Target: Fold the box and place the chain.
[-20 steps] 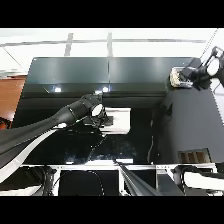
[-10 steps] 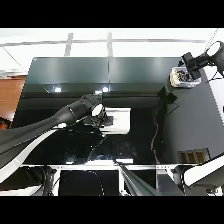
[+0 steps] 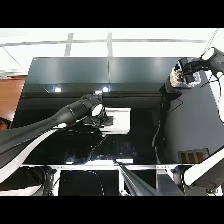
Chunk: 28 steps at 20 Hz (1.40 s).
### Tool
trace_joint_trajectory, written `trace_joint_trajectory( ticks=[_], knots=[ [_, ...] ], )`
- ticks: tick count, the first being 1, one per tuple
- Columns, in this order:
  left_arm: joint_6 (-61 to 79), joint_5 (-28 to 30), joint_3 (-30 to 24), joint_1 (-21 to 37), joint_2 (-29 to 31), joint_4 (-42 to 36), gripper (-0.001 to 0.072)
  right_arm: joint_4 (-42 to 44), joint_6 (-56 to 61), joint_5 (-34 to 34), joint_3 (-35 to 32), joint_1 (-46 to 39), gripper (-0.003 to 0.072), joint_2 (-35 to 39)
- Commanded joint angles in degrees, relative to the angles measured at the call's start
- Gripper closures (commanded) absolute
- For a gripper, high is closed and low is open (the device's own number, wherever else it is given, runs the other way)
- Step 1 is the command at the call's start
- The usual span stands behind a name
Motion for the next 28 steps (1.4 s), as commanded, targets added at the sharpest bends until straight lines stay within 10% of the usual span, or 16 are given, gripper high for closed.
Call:
trace_joint_trajectory(
  ticks=[1,3,4,13,28],
  knots=[
    [0.0,0.0,0.0,0.0,0.0,0.0,0.0684,-0.8,-3.1,0.5,0.0,0.0,0.0249,-1.0],
    [0.0,0.0,0.0,0.0,0.0,0.0,0.0684,2.2,-9.3,0.5,0.1,-0.2,0.0641,-0.8],
    [0.0,0.0,0.0,0.0,0.0,-0.1,0.0684,4.3,-14.0,0.3,0.3,-0.5,0.0673,-0.1],
    [0.0,0.0,0.0,0.0,0.0,-0.2,0.0685,4.7,-47.4,13.0,0.7,-0.3,0.0673,23.5],
    [0.0,0.4,0.0,0.0,0.0,-0.2,0.0684,27.7,-51.5,19.6,0.7,1.8,0.0675,57.9]
  ],
)
